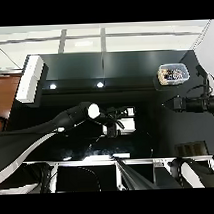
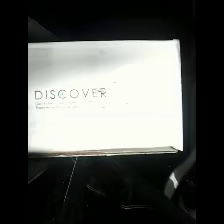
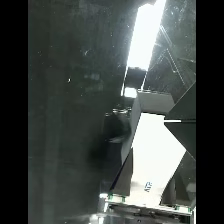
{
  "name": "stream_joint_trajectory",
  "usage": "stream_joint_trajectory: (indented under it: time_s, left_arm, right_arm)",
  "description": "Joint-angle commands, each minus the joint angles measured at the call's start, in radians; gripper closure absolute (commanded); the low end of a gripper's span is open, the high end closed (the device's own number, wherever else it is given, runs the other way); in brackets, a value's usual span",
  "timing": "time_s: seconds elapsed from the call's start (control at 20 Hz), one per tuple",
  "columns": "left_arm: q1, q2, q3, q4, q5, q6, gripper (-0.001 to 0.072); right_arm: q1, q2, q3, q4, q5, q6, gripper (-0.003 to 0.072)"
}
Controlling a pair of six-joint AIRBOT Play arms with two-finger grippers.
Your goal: Fold the box and place the chain.
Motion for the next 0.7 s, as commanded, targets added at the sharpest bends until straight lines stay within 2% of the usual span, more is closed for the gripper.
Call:
stream_joint_trajectory:
  time_s: [0.0, 0.05, 0.1, 0.25, 0.4, 0.55, 0.65]
  left_arm:
    - [-0.019, -0.003, 0.0, 0.045, -0.009, -0.07, 0.01]
    - [-0.013, 0.01, 0.0, 0.061, -0.027, -0.136, 0.0302]
    - [-0.003, 0.027, 0.0, 0.097, -0.049, -0.212, 0.0342]
    - [0.067, 0.112, -0.002, 0.294, -0.155, -0.499, 0.0342]
    - [0.204, 0.205, -0.012, 0.458, -0.339, -0.708, 0.034]
    - [0.434, 0.298, -0.082, 0.477, -0.491, -0.755, 0.0339]
    - [0.612, 0.355, -0.146, 0.477, -0.529, -0.765, 0.0339]
  right_arm:
    - [0.001, 0.001, 0.0, 0.001, -0.003, 0.0, 0.0674]
    - [0.0, 0.001, 0.0, 0.001, -0.003, 0.0, 0.0674]
    - [0.0, 0.001, 0.0, 0.001, -0.003, 0.0, 0.0673]
    - [0.0, 0.001, 0.0, 0.001, -0.002, 0.0, 0.0674]
    - [0.0, 0.001, 0.0, 0.001, -0.002, 0.0, 0.0673]
    - [0.0, 0.001, 0.0, 0.0, -0.002, -0.001, 0.0674]
    - [0.001, 0.001, 0.0, 0.0, -0.002, -0.005, 0.0673]
